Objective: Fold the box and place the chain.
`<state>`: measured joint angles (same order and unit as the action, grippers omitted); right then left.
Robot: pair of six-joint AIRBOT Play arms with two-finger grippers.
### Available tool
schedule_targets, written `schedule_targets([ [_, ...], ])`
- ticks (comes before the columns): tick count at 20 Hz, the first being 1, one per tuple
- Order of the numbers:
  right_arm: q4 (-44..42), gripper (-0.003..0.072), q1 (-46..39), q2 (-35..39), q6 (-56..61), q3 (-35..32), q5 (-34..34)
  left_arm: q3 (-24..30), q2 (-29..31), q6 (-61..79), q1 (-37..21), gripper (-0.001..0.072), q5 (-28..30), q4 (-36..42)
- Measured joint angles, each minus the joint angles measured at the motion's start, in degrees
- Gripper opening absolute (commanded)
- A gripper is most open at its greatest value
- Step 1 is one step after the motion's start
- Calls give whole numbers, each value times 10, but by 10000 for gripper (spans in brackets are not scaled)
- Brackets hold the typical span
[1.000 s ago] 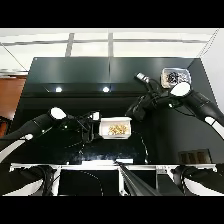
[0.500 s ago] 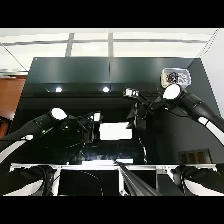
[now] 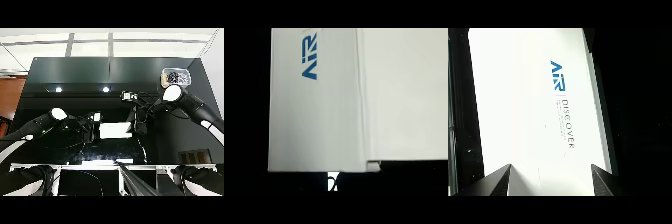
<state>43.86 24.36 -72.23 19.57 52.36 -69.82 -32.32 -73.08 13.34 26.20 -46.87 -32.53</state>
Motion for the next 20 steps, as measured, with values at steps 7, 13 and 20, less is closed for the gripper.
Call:
schedule_targets([
  [7, 63, 603, 49, 5, 55, 0, 25, 0, 0, 0, 0, 440, -1, 0],
  [13, 86, 489, 59, 6, 65, 0, 58, 0, 0, -1, 0, 440, -1, 0],
  [20, 87, 139, 61, 6, 67, 1, 69, 0, 0, -3, 0, 440, -1, 1],
])
